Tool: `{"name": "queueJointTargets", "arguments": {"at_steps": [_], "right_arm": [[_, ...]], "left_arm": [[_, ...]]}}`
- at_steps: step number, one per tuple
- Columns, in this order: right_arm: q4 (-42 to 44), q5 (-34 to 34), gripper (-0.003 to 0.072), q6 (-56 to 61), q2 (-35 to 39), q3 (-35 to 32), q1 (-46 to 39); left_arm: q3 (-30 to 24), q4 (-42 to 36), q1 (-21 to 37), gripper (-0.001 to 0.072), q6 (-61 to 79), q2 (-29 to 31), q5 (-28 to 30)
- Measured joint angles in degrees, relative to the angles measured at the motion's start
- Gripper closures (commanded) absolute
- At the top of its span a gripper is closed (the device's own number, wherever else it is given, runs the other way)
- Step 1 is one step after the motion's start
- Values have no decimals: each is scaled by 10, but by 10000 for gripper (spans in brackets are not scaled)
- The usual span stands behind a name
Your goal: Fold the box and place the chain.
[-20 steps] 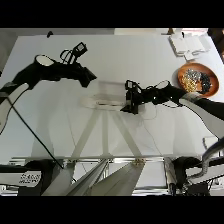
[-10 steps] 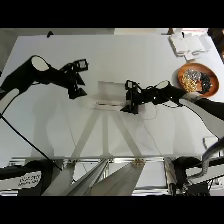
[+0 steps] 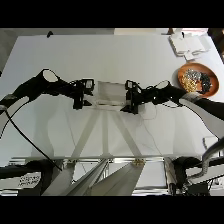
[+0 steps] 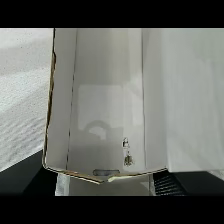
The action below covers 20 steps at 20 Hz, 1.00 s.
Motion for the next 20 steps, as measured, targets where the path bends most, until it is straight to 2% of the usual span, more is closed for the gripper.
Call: {"name": "queueJointTargets", "arguments": {"at_steps": [7, 9, 20], "right_arm": [[0, 0, 149, 0, 0, 0, 0], [0, 0, 149, 0, 0, 0, 0], [0, 0, 149, 0, 0, 0, 0]], "left_arm": [[-4, -32, -12, 238, 30, -20, 14], [-4, -38, -13, 387, 39, -22, 19], [-4, -67, -14, 398, 51, -24, 38]]}}
